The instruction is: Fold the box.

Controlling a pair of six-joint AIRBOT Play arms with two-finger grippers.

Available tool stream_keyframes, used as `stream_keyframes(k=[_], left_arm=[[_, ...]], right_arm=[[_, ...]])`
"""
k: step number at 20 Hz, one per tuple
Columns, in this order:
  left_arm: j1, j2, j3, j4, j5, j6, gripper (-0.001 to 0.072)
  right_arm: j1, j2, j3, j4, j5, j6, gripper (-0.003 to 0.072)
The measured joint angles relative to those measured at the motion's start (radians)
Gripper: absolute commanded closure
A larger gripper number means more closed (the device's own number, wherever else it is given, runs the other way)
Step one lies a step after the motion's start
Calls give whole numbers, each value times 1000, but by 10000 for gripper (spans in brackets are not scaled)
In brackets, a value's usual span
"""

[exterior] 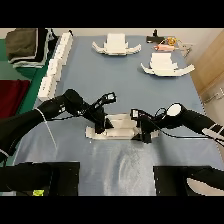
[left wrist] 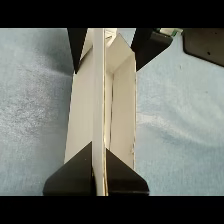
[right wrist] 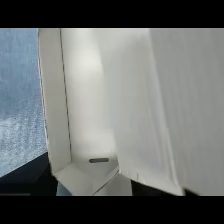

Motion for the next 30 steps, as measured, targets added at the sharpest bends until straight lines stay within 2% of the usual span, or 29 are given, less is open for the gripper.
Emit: stream_keyframes(k=[6, 8, 16, 22, 30], left_arm=[[0, 0, 0, -2, 1, 0, 695], [1, 0, 0, -2, 2, -1, 695], [1, 0, 0, -2, 5, -1, 695], [1, 0, 0, -2, 4, -2, 695], [1, 0, 0, -2, 4, -1, 695]], right_arm=[[0, -1, 0, -6, 15, 18, 75], [0, -1, 0, -9, 16, 21, 22], [-7, 51, -19, -11, 8, 10, 22], [-28, 79, -79, 61, -35, -77, 18], [-29, 66, -104, 124, -55, -153, 27]])
